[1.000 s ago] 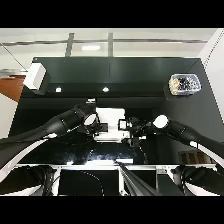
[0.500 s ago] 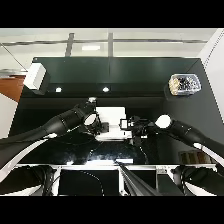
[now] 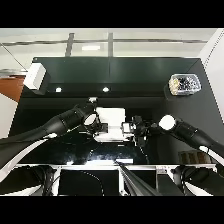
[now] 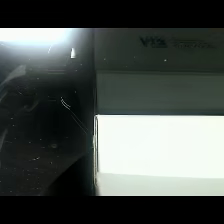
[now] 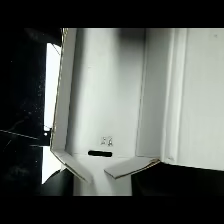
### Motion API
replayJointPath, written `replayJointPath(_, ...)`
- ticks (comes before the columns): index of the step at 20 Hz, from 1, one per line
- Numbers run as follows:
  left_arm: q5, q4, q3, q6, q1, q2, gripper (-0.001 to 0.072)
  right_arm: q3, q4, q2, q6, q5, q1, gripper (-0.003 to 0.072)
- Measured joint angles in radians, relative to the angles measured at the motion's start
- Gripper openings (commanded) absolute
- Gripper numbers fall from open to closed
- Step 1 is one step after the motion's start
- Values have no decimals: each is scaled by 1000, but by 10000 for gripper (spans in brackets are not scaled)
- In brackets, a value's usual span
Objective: Fold the box and place the chain.
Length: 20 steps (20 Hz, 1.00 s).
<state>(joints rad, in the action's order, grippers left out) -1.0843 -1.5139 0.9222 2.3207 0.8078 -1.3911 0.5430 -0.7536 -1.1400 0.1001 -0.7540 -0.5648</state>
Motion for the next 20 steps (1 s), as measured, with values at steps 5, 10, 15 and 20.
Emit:
replayJointPath(5,-2,-1,0,-10,0,0,27,-1,72,-26,-42,24,-39,166)
replayJointPath(10,-2,-1,0,-11,0,0,28,-1,145,-46,-79,87,-77,166)
replayJointPath(15,-2,0,0,-10,0,0,27,-1,169,-63,-97,113,-98,170)
replayJointPath(20,0,3,0,-10,0,0,27,-1,174,-67,-101,125,-103,273)
